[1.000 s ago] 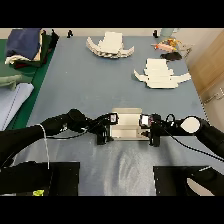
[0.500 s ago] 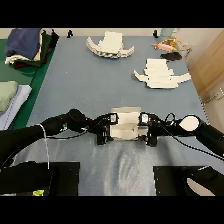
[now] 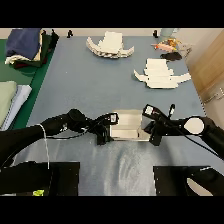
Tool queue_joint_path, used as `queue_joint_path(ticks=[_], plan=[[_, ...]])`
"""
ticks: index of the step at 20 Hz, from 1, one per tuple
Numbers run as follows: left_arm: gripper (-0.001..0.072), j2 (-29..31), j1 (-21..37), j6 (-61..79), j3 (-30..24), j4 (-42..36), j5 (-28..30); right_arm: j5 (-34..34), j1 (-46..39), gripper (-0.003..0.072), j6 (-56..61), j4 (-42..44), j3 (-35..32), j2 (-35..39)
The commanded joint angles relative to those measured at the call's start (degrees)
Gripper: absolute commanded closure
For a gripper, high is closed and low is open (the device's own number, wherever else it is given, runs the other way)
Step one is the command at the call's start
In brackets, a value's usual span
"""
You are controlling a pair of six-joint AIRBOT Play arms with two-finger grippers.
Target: Fold the box.
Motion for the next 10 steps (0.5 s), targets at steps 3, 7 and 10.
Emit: queue_joint_path(ticks=[3, 7, 10], plan=[[0.0103, 0.04, -0.02, 0.00, 0.00, 0.07, 0.11, 12.41, -2.34, 0.0683, 56.00, -38.14, 5.60, 7.17], [0.0103, 0.04, -0.02, 0.00, 0.00, 0.07, 0.13, 15.47, -12.22, 0.0683, 66.12, -30.53, 4.48, 4.57], [0.0103, 0.04, -0.02, 0.00, 0.00, 0.07, 0.13, 12.63, -15.13, 0.0683, 57.61, -13.79, 1.62, -2.82]])
